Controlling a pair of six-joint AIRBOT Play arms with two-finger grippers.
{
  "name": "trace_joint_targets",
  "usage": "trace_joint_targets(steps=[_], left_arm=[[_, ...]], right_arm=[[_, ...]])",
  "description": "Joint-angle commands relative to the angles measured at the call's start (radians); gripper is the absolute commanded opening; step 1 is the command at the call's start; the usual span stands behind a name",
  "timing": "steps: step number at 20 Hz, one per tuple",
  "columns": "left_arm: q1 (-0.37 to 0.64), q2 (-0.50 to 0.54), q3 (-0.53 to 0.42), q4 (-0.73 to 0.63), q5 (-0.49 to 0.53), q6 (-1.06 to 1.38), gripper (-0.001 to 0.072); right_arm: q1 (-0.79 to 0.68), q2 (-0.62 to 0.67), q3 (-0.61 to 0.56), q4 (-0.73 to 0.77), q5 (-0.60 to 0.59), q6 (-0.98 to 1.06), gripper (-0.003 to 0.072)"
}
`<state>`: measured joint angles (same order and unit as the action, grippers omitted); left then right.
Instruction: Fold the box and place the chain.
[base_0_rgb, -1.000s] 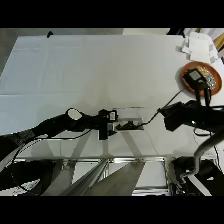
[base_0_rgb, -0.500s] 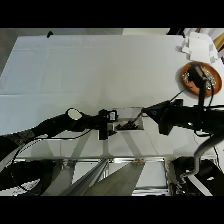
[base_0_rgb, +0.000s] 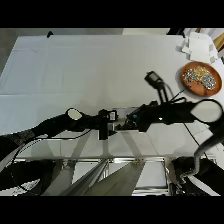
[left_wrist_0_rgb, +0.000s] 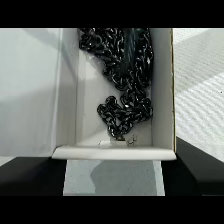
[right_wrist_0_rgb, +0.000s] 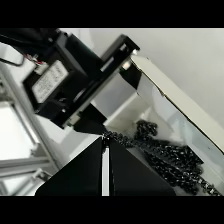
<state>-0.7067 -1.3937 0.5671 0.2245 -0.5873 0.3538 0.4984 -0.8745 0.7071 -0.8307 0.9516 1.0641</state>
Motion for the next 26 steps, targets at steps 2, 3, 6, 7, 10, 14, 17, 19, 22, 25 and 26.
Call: trace_joint_targets(steps=[2,3,6,7,10,14,17,19,22,25,26], left_arm=[[0.001,0.001,0.000,0.000,0.000,0.000,0.0413],[0.001,0.001,0.000,0.000,0.000,0.000,0.0413],[0.001,0.001,0.000,0.000,0.000,0.000,0.0413],[0.001,0.001,0.000,0.000,0.000,0.000,0.0413],[0.001,0.001,0.000,0.000,0.000,0.000,0.0413],[0.001,0.001,0.000,0.000,0.000,0.000,0.0413],[0.001,0.001,0.000,0.000,0.000,0.000,0.0413],[0.001,0.001,0.000,0.000,0.000,0.000,0.0413],[0.001,0.001,0.000,0.000,0.000,0.000,0.0413],[0.001,0.001,0.000,0.000,0.000,0.000,0.0413],[0.001,0.001,0.000,0.000,0.000,0.000,0.0413]], right_arm=[[0.040,-0.142,0.001,-0.060,-0.029,-0.018,0.0016],[0.041,-0.162,0.001,-0.064,-0.029,-0.018,0.0016],[0.041,-0.212,0.001,-0.083,-0.028,-0.018,0.0016],[0.041,-0.222,0.001,-0.085,-0.027,-0.018,0.0016],[0.040,-0.222,0.002,-0.090,-0.016,-0.019,0.0030],[0.003,-0.131,0.005,-0.089,0.048,-0.019,0.0226],[-0.107,0.013,0.012,-0.091,0.130,-0.024,0.0226],[-0.214,0.103,0.012,-0.105,0.149,-0.020,0.0226],[-0.398,0.145,0.012,-0.229,0.146,0.092,0.0226],[-0.439,0.078,0.011,-0.484,0.067,0.280,0.0228],[-0.447,0.041,0.011,-0.513,0.050,0.317,0.0228]])
